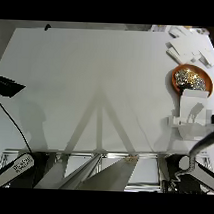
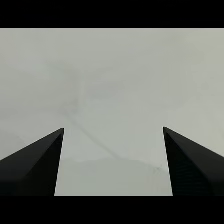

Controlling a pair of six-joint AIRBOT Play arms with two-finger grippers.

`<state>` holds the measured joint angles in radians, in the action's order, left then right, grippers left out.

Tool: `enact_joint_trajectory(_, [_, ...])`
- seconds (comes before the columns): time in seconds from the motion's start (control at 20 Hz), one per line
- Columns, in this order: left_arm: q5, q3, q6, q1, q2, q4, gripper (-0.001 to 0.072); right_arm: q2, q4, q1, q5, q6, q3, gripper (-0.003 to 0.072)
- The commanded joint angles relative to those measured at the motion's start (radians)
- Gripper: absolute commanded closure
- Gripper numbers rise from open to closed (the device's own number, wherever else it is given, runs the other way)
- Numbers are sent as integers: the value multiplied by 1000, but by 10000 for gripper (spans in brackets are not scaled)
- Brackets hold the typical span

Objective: Fold the box and place the chain.

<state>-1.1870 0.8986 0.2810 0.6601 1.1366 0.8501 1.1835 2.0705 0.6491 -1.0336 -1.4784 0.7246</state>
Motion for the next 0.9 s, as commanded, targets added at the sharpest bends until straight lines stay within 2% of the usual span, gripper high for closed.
enact_joint_trajectory(0.0, [0,0,0,0,-1,0,15,30,9,0,48,-18,-3,480])
enact_joint_trajectory(0.1, [0,0,0,0,-1,0,15,30,8,0,22,-8,-3,670])
enact_joint_trajectory(0.2, [0,0,0,0,-1,0,15,18,-3,-4,-26,21,-3,669])
enact_joint_trajectory(0.35, [0,0,0,0,-1,0,15,-76,-74,-84,-31,43,-3,669])
enact_joint_trajectory(0.55, [0,0,0,0,-1,0,15,-210,-534,-269,-54,149,-11,670])
enact_joint_trajectory(0.65, [0,0,0,1,-1,0,15,-262,-628,-388,-40,151,-38,670])
enact_joint_trajectory(0.85, [0,0,0,0,-1,0,15,-386,-815,-610,73,140,-186,670])
